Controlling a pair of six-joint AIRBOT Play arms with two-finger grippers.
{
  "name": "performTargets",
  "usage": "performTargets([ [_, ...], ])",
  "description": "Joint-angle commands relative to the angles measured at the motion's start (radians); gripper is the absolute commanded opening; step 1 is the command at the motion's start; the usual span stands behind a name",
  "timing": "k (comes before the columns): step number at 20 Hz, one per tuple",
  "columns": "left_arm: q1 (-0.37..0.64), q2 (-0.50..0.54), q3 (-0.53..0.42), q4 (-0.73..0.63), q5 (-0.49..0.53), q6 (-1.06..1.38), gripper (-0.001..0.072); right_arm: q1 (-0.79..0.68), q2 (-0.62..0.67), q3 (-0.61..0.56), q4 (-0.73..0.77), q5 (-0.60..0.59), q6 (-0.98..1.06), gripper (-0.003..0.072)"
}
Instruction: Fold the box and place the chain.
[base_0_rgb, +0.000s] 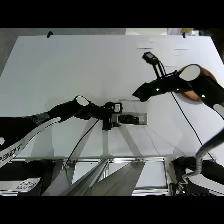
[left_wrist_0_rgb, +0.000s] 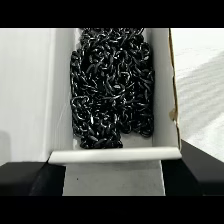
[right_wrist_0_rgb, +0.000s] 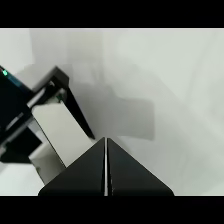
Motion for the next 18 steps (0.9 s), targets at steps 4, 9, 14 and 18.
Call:
performTargets([
  [4, 0.001, 0.001, 0.000, 0.000, 0.000, 0.000, 0.0170, 0.068, -0.021, 0.005, -0.068, 0.063, -0.112, 0.0020],
  [9, 0.001, 0.000, 0.000, 0.000, 0.000, 0.000, 0.0170, 0.100, 0.068, -0.056, -0.096, 0.055, -0.259, 0.0023],
  [14, 0.001, 0.001, 0.000, 0.000, 0.000, 0.000, 0.0170, 0.156, 0.084, -0.133, -0.164, 0.021, -0.266, 0.0181],
  [18, 0.001, 0.001, 0.000, 0.000, 0.000, 0.000, 0.0170, 0.206, 0.084, -0.134, -0.187, -0.031, -0.273, 0.0206],
])
